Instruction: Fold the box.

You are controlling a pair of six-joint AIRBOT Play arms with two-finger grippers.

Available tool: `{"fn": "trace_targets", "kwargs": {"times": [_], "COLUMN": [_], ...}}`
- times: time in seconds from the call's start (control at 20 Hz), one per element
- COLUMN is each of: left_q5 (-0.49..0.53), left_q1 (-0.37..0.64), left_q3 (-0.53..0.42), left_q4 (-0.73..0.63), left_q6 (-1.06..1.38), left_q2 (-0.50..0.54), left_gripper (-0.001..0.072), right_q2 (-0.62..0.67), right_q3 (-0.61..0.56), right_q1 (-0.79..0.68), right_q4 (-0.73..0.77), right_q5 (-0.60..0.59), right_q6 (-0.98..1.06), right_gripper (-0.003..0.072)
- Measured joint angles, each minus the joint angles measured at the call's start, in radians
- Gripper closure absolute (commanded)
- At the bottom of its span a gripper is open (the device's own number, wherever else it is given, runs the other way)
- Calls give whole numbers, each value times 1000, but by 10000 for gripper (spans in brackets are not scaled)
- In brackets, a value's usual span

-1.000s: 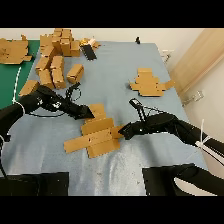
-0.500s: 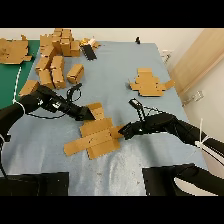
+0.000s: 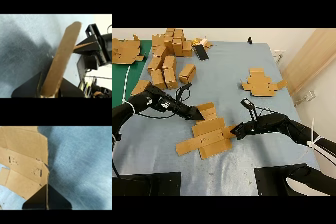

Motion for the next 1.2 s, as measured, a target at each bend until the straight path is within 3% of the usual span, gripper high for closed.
{"fn": "trace_targets", "kwargs": {"times": [0.9,0.95,1.2], "left_q5": [-29,-29,-46], "left_q1": [2,2,2], "left_q3": [0,0,0], "left_q4": [-46,-51,-63], "left_q6": [42,45,74], "left_q2": [-37,-37,-37], "left_gripper": [496,680,698], "right_q2": [0,0,0], "right_q3": [0,0,0], "right_q1": [0,0,0], "right_q4": [0,0,-1], "right_q5": [8,8,9], "right_q6": [10,10,10], "right_gripper": [684,684,682]}}
